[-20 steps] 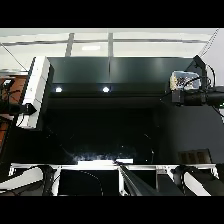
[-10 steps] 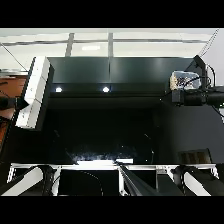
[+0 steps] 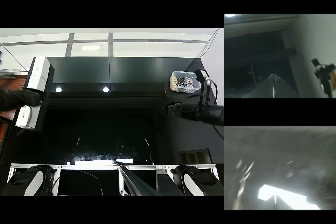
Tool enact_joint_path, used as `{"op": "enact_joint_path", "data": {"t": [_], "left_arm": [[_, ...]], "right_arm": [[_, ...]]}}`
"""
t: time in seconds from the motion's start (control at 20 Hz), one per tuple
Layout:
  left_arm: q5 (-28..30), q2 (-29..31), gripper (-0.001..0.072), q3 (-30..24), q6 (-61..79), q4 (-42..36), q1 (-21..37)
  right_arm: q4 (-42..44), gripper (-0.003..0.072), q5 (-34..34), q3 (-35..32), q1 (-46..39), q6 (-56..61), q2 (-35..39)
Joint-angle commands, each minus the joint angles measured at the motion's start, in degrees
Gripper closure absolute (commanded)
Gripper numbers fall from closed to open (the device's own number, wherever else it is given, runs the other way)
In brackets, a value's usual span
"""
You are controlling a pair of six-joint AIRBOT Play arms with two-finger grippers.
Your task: Fold the box and place the chain.
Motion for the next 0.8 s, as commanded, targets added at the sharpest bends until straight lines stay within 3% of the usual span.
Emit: {"op": "enact_joint_path", "data": {"t": [0.0, 0.15, 0.75], "left_arm": [[13.0, 8.3, 0.0684, -9.5, -16.2, 12.7, -13.5], [13.6, 9.5, 0.0681, -11.2, -17.8, 15.1, -16.5], [12.8, 9.4, 0.0681, -11.3, -17.8, 15.0, -16.5]], "right_arm": [[-9.9, 0.0674, -12.6, -7.8, 2.2, 4.8, 5.0], [-9.7, 0.0674, -7.2, -8.0, 2.2, 4.9, 5.0], [-9.7, 0.0673, -7.2, -8.0, 2.2, 4.9, 5.0]]}}
